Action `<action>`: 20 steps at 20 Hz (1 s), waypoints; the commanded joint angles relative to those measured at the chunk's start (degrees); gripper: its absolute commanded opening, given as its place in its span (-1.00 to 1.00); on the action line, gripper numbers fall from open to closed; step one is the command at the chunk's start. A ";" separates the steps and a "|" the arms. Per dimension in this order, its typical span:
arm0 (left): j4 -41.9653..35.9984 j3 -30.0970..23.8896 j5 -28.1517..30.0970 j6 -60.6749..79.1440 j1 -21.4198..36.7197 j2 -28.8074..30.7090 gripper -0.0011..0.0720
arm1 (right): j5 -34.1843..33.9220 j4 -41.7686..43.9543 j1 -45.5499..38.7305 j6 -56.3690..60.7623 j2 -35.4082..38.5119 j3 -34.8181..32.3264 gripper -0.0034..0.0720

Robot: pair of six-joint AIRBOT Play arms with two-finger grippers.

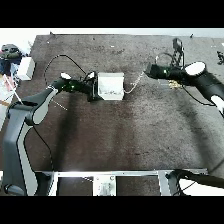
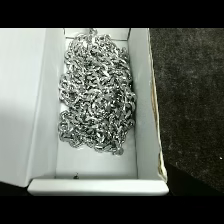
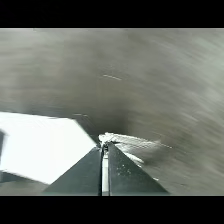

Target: Fold the box and place the chain.

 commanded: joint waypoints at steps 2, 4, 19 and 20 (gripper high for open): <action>0.02 0.07 0.00 0.00 0.02 0.00 0.15 | -5.09 0.09 8.87 -1.44 8.74 0.04 -0.89; 0.02 0.07 0.00 0.00 0.02 0.00 0.15 | -8.44 0.42 13.03 -1.38 8.35 0.04 -0.89; 0.02 0.07 0.02 0.00 0.00 0.00 0.15 | -15.98 0.83 21.03 -1.62 -4.07 0.04 -0.65; 0.02 0.07 0.02 0.00 0.02 0.00 0.14 | -15.85 -0.28 20.59 -1.62 -4.04 0.00 -0.14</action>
